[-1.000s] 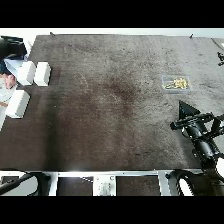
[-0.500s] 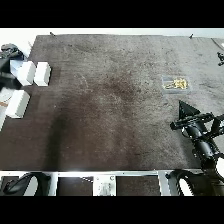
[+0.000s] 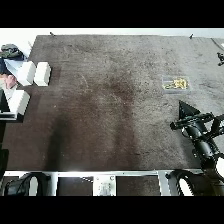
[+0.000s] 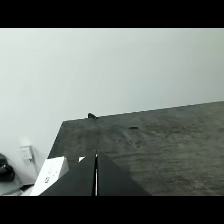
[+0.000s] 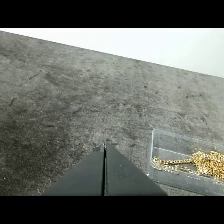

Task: Fold the box and place the chain.

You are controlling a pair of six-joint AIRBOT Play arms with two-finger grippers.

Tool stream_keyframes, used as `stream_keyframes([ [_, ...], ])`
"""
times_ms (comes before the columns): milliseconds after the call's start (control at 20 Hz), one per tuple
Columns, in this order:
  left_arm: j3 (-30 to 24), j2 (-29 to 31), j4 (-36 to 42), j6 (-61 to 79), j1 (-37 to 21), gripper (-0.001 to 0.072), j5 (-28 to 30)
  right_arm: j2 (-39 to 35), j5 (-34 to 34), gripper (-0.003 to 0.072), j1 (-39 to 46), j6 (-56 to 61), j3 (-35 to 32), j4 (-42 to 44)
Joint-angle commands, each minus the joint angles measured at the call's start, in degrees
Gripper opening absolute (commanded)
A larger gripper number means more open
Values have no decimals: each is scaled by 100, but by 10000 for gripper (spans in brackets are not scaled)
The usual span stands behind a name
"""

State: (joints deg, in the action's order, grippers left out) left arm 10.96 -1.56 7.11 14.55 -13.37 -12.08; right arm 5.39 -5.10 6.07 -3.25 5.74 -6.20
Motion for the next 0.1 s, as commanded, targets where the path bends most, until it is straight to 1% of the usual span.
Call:
stream_keyframes([
  [0, -210, 249, 20, -216, -2, 4, 175, -4, -2, -22, 2, 2, 0, 0],
  [50, -210, 249, 22, -223, -2, 4, 170, -4, -2, -22, 2, 2, 0, 0],
])
